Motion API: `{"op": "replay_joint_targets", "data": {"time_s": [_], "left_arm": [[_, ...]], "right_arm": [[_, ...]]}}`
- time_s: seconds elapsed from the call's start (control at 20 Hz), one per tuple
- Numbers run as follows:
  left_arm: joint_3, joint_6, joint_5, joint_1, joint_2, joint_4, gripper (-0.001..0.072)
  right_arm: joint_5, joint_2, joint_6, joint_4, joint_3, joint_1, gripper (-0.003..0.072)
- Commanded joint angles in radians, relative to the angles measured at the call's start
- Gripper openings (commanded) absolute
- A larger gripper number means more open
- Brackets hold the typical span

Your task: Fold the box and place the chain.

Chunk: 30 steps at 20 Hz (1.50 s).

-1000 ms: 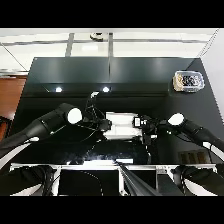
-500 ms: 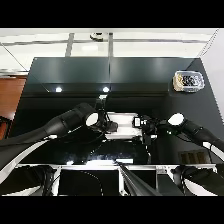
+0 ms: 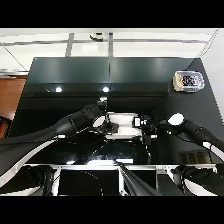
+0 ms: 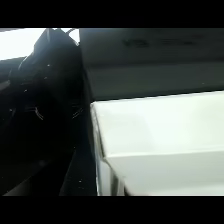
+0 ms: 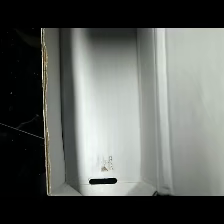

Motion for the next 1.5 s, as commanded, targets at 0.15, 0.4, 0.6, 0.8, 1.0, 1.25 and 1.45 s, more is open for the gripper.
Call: {"op": "replay_joint_targets", "data": {"time_s": [0.15,0.4,0.6,0.8,1.0,1.25,1.45], "left_arm": [[0.019,-0.041,-0.034,-0.020,-0.042,0.013,0.0344],[0.036,-0.041,-0.064,-0.024,-0.046,0.045,0.0344],[0.053,-0.041,-0.068,-0.024,-0.046,0.056,0.0344],[0.074,-0.041,-0.082,-0.023,-0.046,0.066,0.0344],[0.075,-0.041,-0.079,-0.024,-0.046,0.066,0.0270],[0.075,-0.041,-0.074,-0.024,-0.054,0.057,0.0102],[0.076,-0.041,-0.074,-0.028,-0.054,0.058,0.0041]], "right_arm": [[0.000,0.000,0.000,0.000,0.000,0.000,0.0493],[0.001,0.000,0.000,0.000,0.000,0.000,0.0493],[0.001,0.000,0.000,0.000,0.000,0.000,0.0493],[0.001,0.000,0.000,0.000,0.000,0.000,0.0493],[0.001,0.000,0.000,0.000,0.000,0.000,0.0493],[0.001,0.000,0.000,0.000,0.000,0.000,0.0493],[0.001,0.000,0.000,0.000,0.000,0.000,0.0493]]}}
